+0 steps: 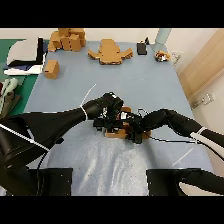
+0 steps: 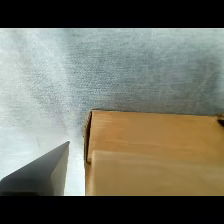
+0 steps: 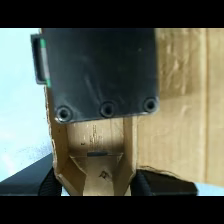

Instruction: Fold the box.

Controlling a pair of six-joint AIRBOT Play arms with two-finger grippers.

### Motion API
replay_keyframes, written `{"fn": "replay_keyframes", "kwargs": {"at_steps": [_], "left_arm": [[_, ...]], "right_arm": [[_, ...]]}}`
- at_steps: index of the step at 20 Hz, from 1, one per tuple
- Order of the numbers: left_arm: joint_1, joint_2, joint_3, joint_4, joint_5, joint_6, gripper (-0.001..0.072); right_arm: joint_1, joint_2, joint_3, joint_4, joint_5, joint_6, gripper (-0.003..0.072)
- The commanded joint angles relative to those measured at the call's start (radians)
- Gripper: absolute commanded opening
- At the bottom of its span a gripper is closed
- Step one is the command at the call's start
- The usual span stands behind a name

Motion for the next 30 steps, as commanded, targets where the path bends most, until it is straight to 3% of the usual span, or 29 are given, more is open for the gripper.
{"fn": "replay_keyframes", "kwargs": {"at_steps": [1, 5, 7, 15, 19, 20, 22, 26, 30], "left_arm": [[0.0, 0.002, 0.004, 0.002, -0.022, 0.002, 0.0514], [0.021, 0.002, 0.071, -0.012, -0.127, 0.041, 0.0514], [0.062, 0.002, 0.123, -0.085, -0.19, 0.09, 0.0514], [0.336, 0.002, 0.168, -0.531, -0.338, 0.311, 0.0513], [0.473, 0.002, 0.168, -0.555, -0.463, 0.485, 0.0507], [0.505, 0.002, 0.168, -0.54, -0.481, 0.531, 0.0376], [0.567, 0.002, 0.168, -0.485, -0.483, 0.683, 0.0011], [0.612, 0.002, 0.149, -0.4, -0.358, 1.17, 0.0013], [0.615, 0.035, 0.003, -0.47, -0.239, 1.415, 0.0013]], "right_arm": [[-0.001, 0.0, 0.0, -0.002, 0.003, 0.0, 0.051], [-0.001, 0.0, 0.0, -0.002, 0.003, 0.0, 0.051], [0.0, 0.0, 0.0, -0.002, 0.003, 0.0, 0.051], [-0.001, 0.0, 0.0, -0.002, 0.003, 0.0, 0.051], [-0.001, 0.0, 0.0, -0.002, 0.003, 0.0, 0.051], [-0.001, 0.0, 0.0, -0.002, 0.003, 0.0, 0.051], [-0.001, 0.0, 0.0, -0.002, 0.003, 0.0, 0.0511], [0.0, 0.0, 0.0, -0.002, 0.003, 0.0, 0.0511], [-0.001, 0.0, 0.0, -0.002, 0.004, 0.0, 0.0511]]}}
